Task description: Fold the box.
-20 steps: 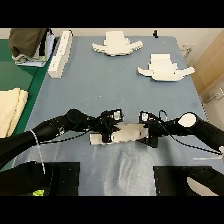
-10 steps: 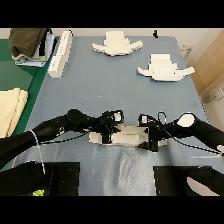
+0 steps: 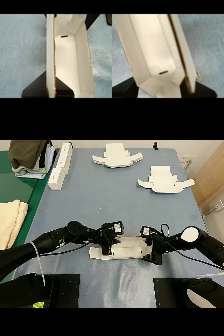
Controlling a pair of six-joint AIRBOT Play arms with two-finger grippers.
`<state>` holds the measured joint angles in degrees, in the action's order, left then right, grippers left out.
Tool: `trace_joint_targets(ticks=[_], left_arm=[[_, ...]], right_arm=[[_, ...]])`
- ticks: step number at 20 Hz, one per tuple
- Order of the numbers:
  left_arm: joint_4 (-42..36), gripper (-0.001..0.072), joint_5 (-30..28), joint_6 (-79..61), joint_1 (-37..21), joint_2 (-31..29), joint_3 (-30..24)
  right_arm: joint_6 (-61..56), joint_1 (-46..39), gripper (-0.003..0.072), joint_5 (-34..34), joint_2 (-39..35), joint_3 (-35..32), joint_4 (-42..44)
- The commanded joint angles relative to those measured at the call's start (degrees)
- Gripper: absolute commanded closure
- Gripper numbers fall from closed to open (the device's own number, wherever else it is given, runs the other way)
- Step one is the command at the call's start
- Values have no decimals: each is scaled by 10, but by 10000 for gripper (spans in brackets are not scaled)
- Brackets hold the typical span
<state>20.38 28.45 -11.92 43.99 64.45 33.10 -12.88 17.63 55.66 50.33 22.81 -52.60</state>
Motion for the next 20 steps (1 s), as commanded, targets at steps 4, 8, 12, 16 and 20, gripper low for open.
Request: trace_joint_targets(ticks=[4, 8, 12, 16, 20], left_arm=[[0, 694, 2, 0, 0, 0, 0], [0, 694, 2, 0, 0, 0, 0], [0, 694, 2, 0, 0, 0, 0], [0, 694, 2, 0, 0, 0, 0], [0, 693, 2, 0, 0, 0, 0]], right_arm=[[42, 16, -25, -80, 25, -10, 17], [74, 26, -25, -94, 24, -10, 25], [77, 27, -24, -92, 24, -10, 25], [115, 27, -10, -92, 24, -10, 36], [115, 27, 55, -92, 25, -10, 40]])
